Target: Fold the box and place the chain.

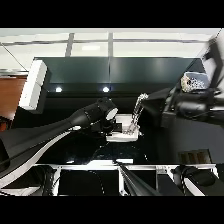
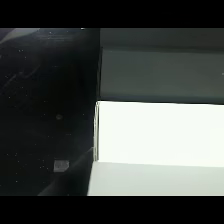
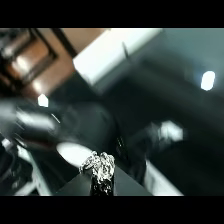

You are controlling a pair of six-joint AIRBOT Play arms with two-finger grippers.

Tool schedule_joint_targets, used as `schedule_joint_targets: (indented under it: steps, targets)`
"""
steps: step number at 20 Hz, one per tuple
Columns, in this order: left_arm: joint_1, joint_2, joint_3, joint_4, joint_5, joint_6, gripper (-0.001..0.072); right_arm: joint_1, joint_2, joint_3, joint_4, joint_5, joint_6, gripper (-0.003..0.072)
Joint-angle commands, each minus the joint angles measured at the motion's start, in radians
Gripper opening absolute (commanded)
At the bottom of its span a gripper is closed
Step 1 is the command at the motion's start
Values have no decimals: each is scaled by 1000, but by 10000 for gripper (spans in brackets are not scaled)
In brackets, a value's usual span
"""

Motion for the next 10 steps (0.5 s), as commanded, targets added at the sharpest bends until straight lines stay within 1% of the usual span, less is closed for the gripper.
schedule_joint_targets:
  steps: [1, 6, 8, 10]
  targets:
    - [1, 0, 0, 0, 0, 0, 34, 7, -44, -151, -23, -14, 35, 7]
    - [1, 0, 0, 0, 0, 0, 34, 72, -163, -315, -29, -108, 39, 9]
    - [1, 0, 0, 0, 0, 0, 33, 76, -194, -338, -50, -137, 39, 12]
    - [1, 0, 0, 0, 0, 0, 33, 76, -196, -338, -76, -156, 39, 14]
